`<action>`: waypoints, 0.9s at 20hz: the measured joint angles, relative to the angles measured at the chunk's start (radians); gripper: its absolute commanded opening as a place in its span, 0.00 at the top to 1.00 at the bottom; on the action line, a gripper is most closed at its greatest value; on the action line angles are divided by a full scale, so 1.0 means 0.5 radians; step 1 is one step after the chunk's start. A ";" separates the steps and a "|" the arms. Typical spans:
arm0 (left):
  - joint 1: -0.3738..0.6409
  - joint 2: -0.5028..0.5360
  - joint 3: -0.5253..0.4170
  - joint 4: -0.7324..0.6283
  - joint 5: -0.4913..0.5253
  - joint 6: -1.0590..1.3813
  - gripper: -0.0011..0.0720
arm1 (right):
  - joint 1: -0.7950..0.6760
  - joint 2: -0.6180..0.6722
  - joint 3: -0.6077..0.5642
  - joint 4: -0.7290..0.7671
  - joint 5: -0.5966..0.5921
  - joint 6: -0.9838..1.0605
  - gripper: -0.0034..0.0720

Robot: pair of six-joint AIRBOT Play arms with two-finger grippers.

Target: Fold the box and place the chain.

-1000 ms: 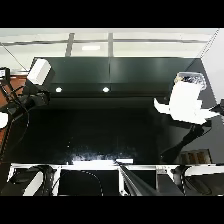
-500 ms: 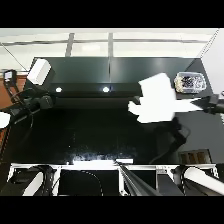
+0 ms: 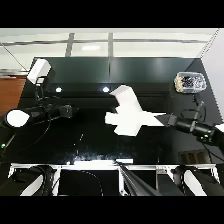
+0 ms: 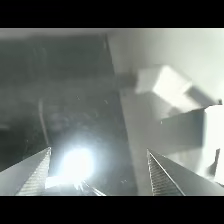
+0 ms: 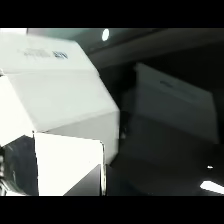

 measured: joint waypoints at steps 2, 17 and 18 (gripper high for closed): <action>-0.018 -0.070 0.000 -0.027 -0.010 0.000 0.02 | 0.068 0.027 -0.043 0.040 -0.076 -0.005 0.94; -0.053 -0.208 0.006 -0.199 -0.131 0.137 0.02 | 0.146 0.054 -0.090 -0.227 -0.409 0.000 0.94; -0.067 -0.214 0.014 -0.223 -0.129 0.178 0.02 | 0.146 0.054 -0.092 -0.232 -0.394 0.000 0.94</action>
